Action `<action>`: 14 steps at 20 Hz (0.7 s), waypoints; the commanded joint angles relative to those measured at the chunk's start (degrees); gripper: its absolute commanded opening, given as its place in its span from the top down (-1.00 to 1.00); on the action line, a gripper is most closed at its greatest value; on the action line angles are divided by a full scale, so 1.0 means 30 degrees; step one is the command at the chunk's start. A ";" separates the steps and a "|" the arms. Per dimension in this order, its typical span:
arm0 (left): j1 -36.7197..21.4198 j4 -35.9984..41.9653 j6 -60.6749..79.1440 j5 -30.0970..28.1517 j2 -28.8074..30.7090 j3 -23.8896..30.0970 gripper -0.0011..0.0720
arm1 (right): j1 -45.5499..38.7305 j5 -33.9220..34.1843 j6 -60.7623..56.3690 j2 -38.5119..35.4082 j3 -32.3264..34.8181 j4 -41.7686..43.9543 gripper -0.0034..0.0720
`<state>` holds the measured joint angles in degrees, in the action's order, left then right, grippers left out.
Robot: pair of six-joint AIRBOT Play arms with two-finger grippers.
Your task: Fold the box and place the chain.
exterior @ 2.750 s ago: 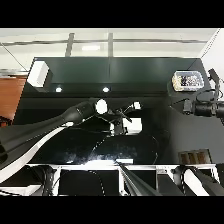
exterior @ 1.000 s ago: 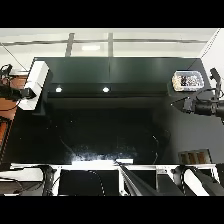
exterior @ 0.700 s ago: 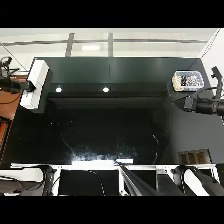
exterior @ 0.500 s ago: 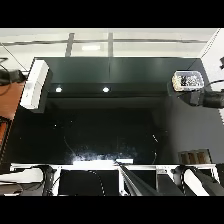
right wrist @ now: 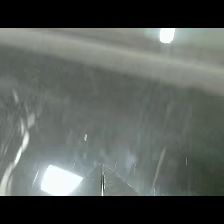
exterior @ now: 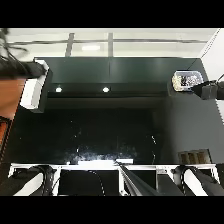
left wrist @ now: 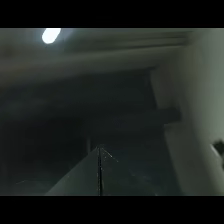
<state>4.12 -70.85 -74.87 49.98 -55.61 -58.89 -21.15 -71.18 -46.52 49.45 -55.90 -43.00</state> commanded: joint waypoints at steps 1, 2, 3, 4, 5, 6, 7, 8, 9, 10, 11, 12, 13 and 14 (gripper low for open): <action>0.4364 -0.1144 -0.0386 -0.5887 0.3956 0.6849 0.89 | 0.1166 0.4503 0.3147 -0.0321 0.2696 0.1829 0.87; 0.4670 -0.1151 -0.1443 -0.6419 0.4590 0.8196 0.89 | 0.1632 0.6047 0.3650 -0.0321 0.3759 0.1676 0.87; 0.4685 -0.1166 -0.1712 -0.6630 0.5166 0.9216 0.89 | 0.1982 0.7715 0.3716 -0.0321 0.4656 0.1377 0.86; 0.4561 -0.1399 -0.1690 -0.6608 0.5588 0.9726 0.89 | 0.2084 0.8801 0.3701 -0.0321 0.5136 0.0991 0.86; 0.4379 -0.1581 -0.1698 -0.6506 0.5923 0.9916 0.89 | 0.2076 0.8947 0.3672 -0.0321 0.5231 0.0583 0.86; 0.4233 -0.1661 -0.1705 -0.6477 0.6127 0.9916 0.89 | 0.2084 0.8786 0.3665 -0.0321 0.5231 0.0379 0.86; 0.4182 -0.1275 -0.1836 -0.6411 0.6266 0.9916 0.89 | 0.2084 0.8444 0.3636 -0.0321 0.5231 0.0393 0.86; 0.4189 -0.1020 -0.1836 -0.6462 0.6309 0.9916 0.89 | 0.2084 0.7963 0.3599 -0.0321 0.5224 0.0393 0.86; 0.4233 -0.1013 -0.1836 -0.6543 0.6309 0.9916 0.89 | 0.2084 0.7694 0.3599 -0.0321 0.5231 0.0379 0.86; 0.4226 -0.1013 -0.1836 -0.6521 0.6302 0.9916 0.89 | 0.2084 0.7686 0.3599 -0.0321 0.5231 0.0386 0.86; 0.4226 -0.1013 -0.1836 -0.6528 0.6302 0.9916 0.89 | 0.2084 0.7701 0.3599 -0.0321 0.5224 0.0386 0.86; 0.4226 -0.1013 -0.1836 -0.6521 0.6302 0.9916 0.89 | 0.2084 0.7708 0.3606 -0.0321 0.5224 0.0386 0.86; 0.4226 -0.1013 -0.1836 -0.6521 0.6302 0.9916 0.89 | 0.2084 0.7708 0.3606 -0.0321 0.5231 0.0386 0.86; 0.4226 -0.1013 -0.1836 -0.6521 0.6302 0.9916 0.89 | 0.2084 0.7723 0.3599 -0.0321 0.5224 0.0386 0.86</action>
<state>16.69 -74.06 -80.18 30.87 -37.06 -29.56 -15.03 -48.25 -35.92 48.51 -40.47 -41.71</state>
